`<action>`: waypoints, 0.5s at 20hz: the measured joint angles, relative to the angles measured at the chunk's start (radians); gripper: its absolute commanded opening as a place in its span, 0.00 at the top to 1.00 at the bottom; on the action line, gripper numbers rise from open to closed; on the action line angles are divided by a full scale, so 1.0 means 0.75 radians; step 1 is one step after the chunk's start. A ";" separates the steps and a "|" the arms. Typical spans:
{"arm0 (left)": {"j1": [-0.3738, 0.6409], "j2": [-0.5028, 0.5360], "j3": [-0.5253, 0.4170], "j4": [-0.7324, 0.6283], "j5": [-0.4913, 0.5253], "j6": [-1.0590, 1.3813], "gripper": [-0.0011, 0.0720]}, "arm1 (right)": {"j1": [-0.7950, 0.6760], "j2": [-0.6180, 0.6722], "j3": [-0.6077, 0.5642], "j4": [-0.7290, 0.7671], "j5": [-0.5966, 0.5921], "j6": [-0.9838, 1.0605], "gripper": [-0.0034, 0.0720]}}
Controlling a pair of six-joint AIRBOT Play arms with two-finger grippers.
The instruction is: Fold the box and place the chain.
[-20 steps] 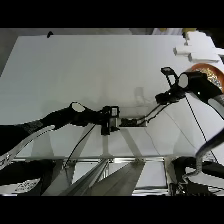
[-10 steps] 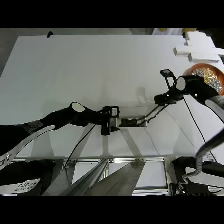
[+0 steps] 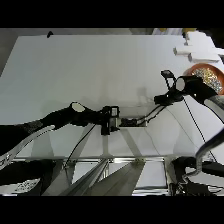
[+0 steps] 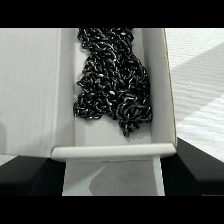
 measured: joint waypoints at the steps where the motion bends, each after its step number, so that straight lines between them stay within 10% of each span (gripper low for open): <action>1: 0.000 0.001 0.000 0.000 0.000 0.000 0.94 | 0.001 0.031 0.001 0.003 -0.002 -0.008 0.94; 10: 0.000 0.001 0.000 0.000 0.000 -0.001 0.94 | 0.001 0.538 0.001 0.269 0.254 -0.145 0.94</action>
